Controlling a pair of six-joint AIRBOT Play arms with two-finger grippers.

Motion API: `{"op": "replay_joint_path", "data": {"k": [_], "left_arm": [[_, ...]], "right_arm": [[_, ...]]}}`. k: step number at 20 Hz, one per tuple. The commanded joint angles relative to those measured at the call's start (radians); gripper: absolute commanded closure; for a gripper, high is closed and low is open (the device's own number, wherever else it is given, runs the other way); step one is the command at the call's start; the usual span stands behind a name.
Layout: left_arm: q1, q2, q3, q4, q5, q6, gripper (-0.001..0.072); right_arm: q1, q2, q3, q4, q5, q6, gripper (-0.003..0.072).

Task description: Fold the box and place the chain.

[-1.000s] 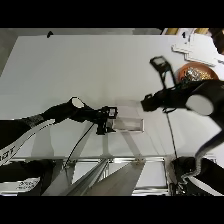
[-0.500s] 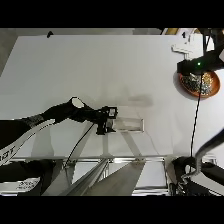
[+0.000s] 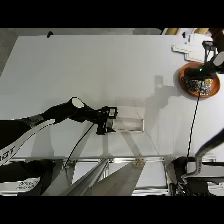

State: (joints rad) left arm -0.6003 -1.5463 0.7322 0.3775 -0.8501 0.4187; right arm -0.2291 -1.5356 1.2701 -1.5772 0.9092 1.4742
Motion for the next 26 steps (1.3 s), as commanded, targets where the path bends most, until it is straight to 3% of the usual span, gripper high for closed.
{"op": "replay_joint_path", "data": {"k": [1, 24, 25, 26], "left_arm": [[0.0, 0.0, 0.0, 0.0, 0.0, 0.0, 0.0503], [0.0, 0.0, 0.0, 0.0, 0.0, 0.0, 0.0503], [0.0, 0.0, 0.0, 0.0, 0.0, 0.0, 0.0503], [0.0, 0.0, 0.0, 0.0, 0.0, 0.0, 0.0503]], "right_arm": [[-0.01, -0.079, 0.001, 0.01, -0.064, -0.01, 0.0516], [-0.033, -0.145, 0.001, 0.013, -0.146, -0.043, 0.0542], [-0.033, -0.149, 0.001, 0.019, -0.144, -0.043, 0.0566], [-0.033, -0.153, 0.001, 0.022, -0.142, -0.043, 0.0654]]}}
